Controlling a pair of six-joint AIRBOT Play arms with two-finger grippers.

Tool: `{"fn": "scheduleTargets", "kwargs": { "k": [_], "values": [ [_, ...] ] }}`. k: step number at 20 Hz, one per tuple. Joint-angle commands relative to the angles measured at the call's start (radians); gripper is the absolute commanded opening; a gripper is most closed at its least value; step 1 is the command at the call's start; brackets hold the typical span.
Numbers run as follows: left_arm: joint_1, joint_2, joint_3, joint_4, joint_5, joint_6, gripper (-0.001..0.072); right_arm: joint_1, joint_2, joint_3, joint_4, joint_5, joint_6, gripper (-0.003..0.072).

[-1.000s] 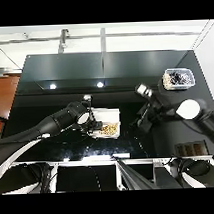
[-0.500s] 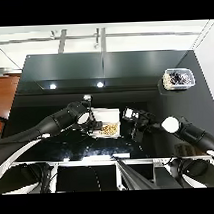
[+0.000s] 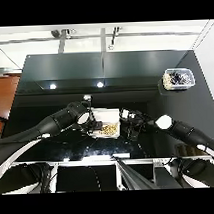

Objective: Fold the box and place the chain.

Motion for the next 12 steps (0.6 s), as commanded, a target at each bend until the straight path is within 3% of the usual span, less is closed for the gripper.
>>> {"fn": "scheduleTargets", "kwargs": {
  "k": [1, 12],
  "values": [
    [0.0, 0.0, 0.001, 0.0, -0.002, 0.0, 0.0032, 0.001, -0.029, 0.003, 0.033, -0.024, -0.037, 0.0356],
    [0.0, 0.0, 0.001, 0.0, -0.002, 0.0, 0.0032, 0.003, -0.075, 0.047, 0.037, -0.041, -0.116, 0.0356]
  ]
}}
